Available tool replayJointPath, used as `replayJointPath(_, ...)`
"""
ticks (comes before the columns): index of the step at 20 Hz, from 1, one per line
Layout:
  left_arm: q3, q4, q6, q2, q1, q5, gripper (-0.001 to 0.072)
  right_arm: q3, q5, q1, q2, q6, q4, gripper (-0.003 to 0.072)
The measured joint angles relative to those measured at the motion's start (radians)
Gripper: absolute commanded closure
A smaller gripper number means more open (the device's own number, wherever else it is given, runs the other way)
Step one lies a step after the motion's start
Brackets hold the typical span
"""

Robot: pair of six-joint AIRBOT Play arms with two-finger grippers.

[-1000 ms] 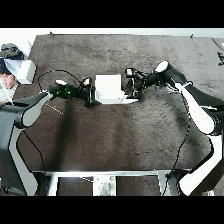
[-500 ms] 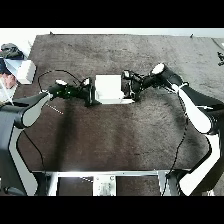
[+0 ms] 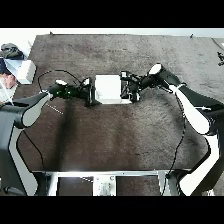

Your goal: Fold the box and place the chain.

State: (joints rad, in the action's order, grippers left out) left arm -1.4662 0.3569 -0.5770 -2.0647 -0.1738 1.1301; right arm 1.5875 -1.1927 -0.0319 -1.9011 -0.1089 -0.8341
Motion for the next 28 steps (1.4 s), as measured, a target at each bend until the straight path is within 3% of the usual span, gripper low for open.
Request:
replayJointPath(3,0.000,0.000,0.000,0.000,0.000,0.000,0.0236,0.000,0.032,-0.019,-0.002,-0.001,0.004,0.0509)
replayJointPath(4,0.000,0.000,0.000,0.000,0.000,0.000,0.0236,0.000,0.041,-0.023,-0.005,-0.002,0.004,0.0446)
replayJointPath(5,0.000,0.000,0.000,0.000,0.000,0.000,0.0236,-0.001,0.047,-0.025,-0.006,-0.002,0.006,0.0330)
replayJointPath(6,0.000,0.000,0.000,0.000,0.000,0.000,0.0236,-0.001,0.053,-0.027,-0.009,-0.002,0.009,0.0286)
replayJointPath(8,0.000,0.000,0.000,0.000,0.000,0.000,0.0236,-0.002,0.060,-0.029,-0.015,-0.003,0.011,0.0284)
replayJointPath(9,0.000,0.000,0.000,0.000,0.000,0.000,0.0236,-0.002,0.065,-0.030,-0.018,-0.003,0.011,0.0222)
replayJointPath(10,0.000,0.000,0.000,0.000,0.000,0.000,0.0236,-0.002,0.067,-0.031,-0.019,-0.003,0.011,0.0087)
replayJointPath(20,0.000,0.000,0.000,0.000,0.000,0.000,0.0236,-0.002,0.072,-0.031,-0.023,-0.006,0.016,0.0097)
replayJointPath(23,0.000,0.000,0.000,0.000,0.000,0.000,0.0236,-0.002,0.066,-0.031,-0.021,-0.003,0.013,0.0539)
replayJointPath(24,0.000,0.000,0.000,0.000,0.000,0.000,0.0236,-0.002,0.060,-0.031,-0.017,-0.001,0.007,0.0647)
replayJointPath(28,0.000,0.000,0.000,0.000,0.000,0.000,0.0236,-0.002,0.022,-0.014,0.018,0.098,-0.062,0.0646)
